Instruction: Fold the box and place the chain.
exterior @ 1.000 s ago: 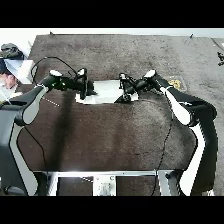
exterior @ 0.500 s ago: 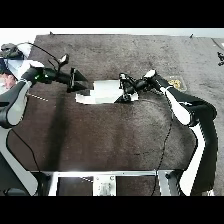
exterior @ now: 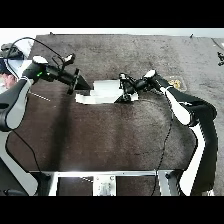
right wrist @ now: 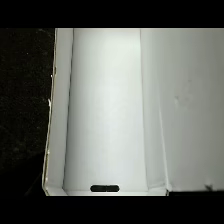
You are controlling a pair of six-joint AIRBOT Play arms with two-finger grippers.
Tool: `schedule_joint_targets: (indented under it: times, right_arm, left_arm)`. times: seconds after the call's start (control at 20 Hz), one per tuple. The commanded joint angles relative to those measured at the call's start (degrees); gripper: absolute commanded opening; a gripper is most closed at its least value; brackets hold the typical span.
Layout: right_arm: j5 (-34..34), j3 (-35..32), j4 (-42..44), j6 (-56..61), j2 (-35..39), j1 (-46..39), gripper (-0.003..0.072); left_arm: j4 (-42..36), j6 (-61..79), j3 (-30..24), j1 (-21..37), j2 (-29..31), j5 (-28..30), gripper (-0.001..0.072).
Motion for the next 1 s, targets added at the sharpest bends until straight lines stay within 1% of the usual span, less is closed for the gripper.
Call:
schedule_joint_targets:
  times: [0.0,0.1,0.3,0.35,0.45,0.55,0.65,0.75,0.95]
  right_arm:
    - [0.0,0.0,0.0,0.0,0.0,0.0,0.0433]
    - [0.1,0.0,0.0,0.0,0.0,0.0,0.0433]
    - [0.0,0.0,0.0,0.0,0.0,0.0,0.0434]
    - [0.0,0.0,0.0,0.0,0.0,0.0,0.0433]
    - [0.0,0.0,0.0,0.0,0.0,0.0,0.0433]
    - [0.0,0.0,0.0,0.0,0.0,0.0,0.0433]
    - [0.0,0.0,0.0,0.0,0.0,0.0,0.0433]
    - [0.0,0.0,0.0,0.0,0.0,0.0,0.0433]
    - [0.0,0.0,0.0,0.0,0.0,0.0,0.0434]
  left_arm:
    - [1.1,-4.0,0.1,-3.1,0.1,3.2,0.0005]
    - [1.0,-4.5,-1.4,-3.9,0.8,6.5,0.0004]
    - [0.5,-4.2,-10.0,-5.4,6.1,15.9,0.0004]
    - [0.4,-4.2,-11.8,-6.0,7.0,17.0,0.0005]
    - [0.6,-4.2,-14.0,-7.6,7.1,18.1,0.0005]
    - [0.3,-3.5,-15.6,-9.5,6.8,23.6,0.0005]
    - [0.4,-3.8,-15.6,-10.8,6.2,28.6,0.0008]
    - [0.3,-5.2,-15.0,-10.7,5.9,31.8,0.0008]
    - [0.5,-8.3,-9.5,-9.1,3.1,31.7,0.0008]
